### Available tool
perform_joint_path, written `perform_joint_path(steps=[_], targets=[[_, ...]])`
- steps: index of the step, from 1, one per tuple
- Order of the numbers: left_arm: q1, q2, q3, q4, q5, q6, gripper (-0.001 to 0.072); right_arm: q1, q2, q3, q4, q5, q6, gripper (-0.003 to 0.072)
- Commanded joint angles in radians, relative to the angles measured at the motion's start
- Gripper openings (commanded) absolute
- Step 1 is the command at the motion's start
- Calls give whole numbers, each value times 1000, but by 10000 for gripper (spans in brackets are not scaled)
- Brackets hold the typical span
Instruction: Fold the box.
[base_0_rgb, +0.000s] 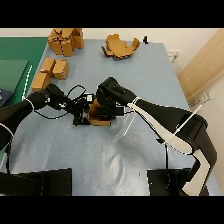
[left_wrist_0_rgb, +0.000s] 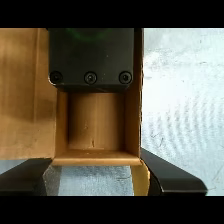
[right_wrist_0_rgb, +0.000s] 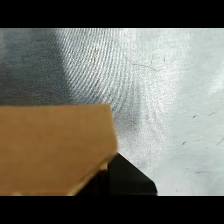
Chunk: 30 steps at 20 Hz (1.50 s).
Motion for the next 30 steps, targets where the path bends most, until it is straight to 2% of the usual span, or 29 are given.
perform_joint_path(steps=[1, 2, 3, 4, 5, 6, 11, 13, 15, 16, 17, 19, 20, 21, 23, 24, 26, 28, 30], targets=[[1, 1, 1, 4, 0, 1, 298, -1, -5, 2, -10, 42, -13, 5], [1, 1, 1, 4, 0, 1, 299, -1, -2, 2, -3, 65, -27, 31], [1, 1, 1, 4, 0, 1, 299, -1, -1, 2, 5, 80, -27, 155], [1, 1, 1, 4, 0, 1, 298, -3, 1, 2, 13, 93, -28, 329], [1, 1, 1, 4, 0, 1, 299, -3, 4, 2, 18, 98, -33, 416], [1, 1, 1, 4, 0, 1, 299, -3, 8, 2, 27, 104, -50, 468], [1, 1, 1, 4, -1, 0, 299, -4, 100, 2, 58, 172, -121, 486], [1, 1, 1, 5, 1, -18, 299, -16, 154, -2, 58, 162, -162, 486], [1, 1, 1, 8, 0, -19, 299, -48, 230, -43, 58, 162, -225, 483], [2, 1, 1, 8, 1, -19, 299, -73, 274, -83, 76, 159, -273, 397], [2, 1, 1, 8, 0, -19, 299, -102, 319, -134, 106, 162, -303, 352], [3, 1, 1, 8, 1, -19, 299, -180, 422, -270, 138, 211, -335, 1], [3, 1, 1, 8, 2, -18, 299, -227, 463, -337, 181, 288, -374, 1], [3, 1, 1, 8, 1, -19, 299, -288, 486, -403, 288, 394, -449, 0], [2, 1, 1, 7, 1, -19, 299, -406, 443, -486, 654, 583, -716, 0], [3, 1, 1, 7, 1, -19, 298, -443, 386, -489, 802, 622, -838, 0], [3, 1, 1, 7, 2, -18, 299, -483, 241, -436, 995, 599, -1022, 1], [3, 1, 1, 7, 10, -18, 299, -475, 105, -321, 1058, 484, -1105, 0], [3, 1, 1, 8, 16, -19, 298, -451, 35, -224, 1065, 412, -1167, 1]])
